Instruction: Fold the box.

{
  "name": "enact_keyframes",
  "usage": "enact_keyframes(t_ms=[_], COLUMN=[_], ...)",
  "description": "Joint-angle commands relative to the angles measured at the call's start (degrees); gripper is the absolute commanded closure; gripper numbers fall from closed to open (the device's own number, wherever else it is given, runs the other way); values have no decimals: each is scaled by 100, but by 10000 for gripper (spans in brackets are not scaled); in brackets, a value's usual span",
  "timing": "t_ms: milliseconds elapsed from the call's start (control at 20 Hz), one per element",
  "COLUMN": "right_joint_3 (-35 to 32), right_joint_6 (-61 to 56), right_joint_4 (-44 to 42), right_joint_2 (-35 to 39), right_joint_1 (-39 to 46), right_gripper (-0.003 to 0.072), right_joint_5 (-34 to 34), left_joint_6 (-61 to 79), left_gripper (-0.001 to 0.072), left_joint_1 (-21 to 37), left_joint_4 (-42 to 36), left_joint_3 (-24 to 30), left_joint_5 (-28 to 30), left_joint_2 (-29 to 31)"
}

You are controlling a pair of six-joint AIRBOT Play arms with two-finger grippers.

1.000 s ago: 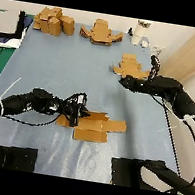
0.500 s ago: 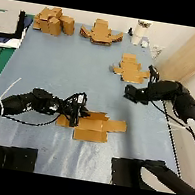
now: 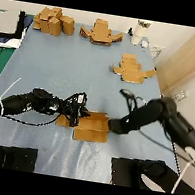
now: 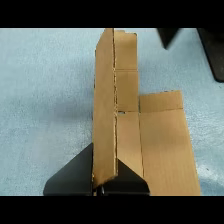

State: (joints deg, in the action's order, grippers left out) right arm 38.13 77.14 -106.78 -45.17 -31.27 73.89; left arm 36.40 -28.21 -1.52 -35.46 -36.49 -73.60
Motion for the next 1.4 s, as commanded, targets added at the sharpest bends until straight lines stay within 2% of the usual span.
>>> enact_keyframes(t_ms=[0, 150, 200, 250, 300, 350, 500, 700, 950, 1150, 1350], right_joint_3=[-748, -1333, -1464, -1567, -1655, -1692, -1687, -1676, -1665, -1663, -1421], right_joint_6=[511, 1176, 1399, 1554, 1576, 1598, 1460, 949, -140, -522, -581], right_joint_4=[597, 1207, 1364, 1545, 1845, 2168, 3335, 4159, 4557, 4542, 4485], right_joint_2=[671, 1069, 1054, 981, 855, 699, 162, -219, -225, -225, -225], right_joint_1=[-1580, -2892, -3191, -3416, -3582, -3657, -3668, -3665, -3665, -3668, -3668], right_gripper=[682, 680, 617, 312, 60, 36, 42, 45, 47, 46, 46], right_joint_5=[-1069, -2009, -2138, -2247, -2413, -2516, -2610, -2966, -3032, -2964, -2533], left_joint_6=[0, 0, 0, 0, 0, 0, 0, 0, 0, 0, 0], left_gripper=[694, 694, 694, 694, 694, 694, 694, 694, 694, 694, 694], left_joint_1=[-2, -4, -4, -4, -4, -2, -4, -4, -4, -4, -4], left_joint_4=[0, 0, 0, 0, 0, 0, 0, 0, 0, 0, 2], left_joint_3=[-7, -7, -7, -7, -7, -7, -7, -7, -7, -7, -7], left_joint_5=[2, -4, -4, -4, -2, 0, -7, -7, -7, -9, -9], left_joint_2=[2, 2, 2, 2, 2, 2, 2, 2, 2, 2, 2])
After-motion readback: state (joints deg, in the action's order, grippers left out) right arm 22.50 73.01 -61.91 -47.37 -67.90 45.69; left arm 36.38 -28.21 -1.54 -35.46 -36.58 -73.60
